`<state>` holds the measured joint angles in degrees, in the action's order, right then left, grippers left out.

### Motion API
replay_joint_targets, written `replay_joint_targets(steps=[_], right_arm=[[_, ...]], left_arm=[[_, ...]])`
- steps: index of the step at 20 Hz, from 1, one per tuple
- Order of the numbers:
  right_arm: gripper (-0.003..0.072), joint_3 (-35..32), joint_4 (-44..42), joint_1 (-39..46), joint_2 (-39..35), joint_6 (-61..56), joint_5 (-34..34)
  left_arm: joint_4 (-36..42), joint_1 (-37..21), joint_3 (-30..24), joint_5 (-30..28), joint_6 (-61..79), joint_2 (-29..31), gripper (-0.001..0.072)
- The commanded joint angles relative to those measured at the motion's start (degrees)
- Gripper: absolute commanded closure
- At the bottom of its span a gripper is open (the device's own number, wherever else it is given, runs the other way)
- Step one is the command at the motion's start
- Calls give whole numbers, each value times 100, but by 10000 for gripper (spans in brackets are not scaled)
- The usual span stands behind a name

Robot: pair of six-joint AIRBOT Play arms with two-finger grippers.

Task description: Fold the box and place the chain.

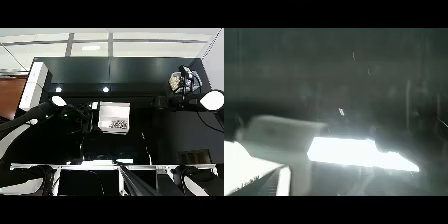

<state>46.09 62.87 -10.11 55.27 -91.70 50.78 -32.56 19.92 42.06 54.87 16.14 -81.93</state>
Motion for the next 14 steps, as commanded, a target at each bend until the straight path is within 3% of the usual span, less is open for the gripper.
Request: replay_joint_targets(steps=[1,3,4,7,11,14], right_arm=[[-22,146,-852,-116,555,595,-964],[-20,404,-1792,-188,1121,1364,-1637],[-20,564,-2208,-251,1464,1768,-1600],[-19,874,-2389,-601,2260,2712,-684],[-19,881,-2317,-977,2234,5447,256],[-19,881,-2214,-973,1982,6784,369]], left_arm=[[24,181,7,-177,-4,-2,246],[22,254,7,-422,-114,-2,245],[31,254,9,-553,-225,-2,245],[26,243,13,-688,-310,-2,245],[26,243,13,-688,-308,-2,245],[26,243,13,-688,-308,-2,245]])
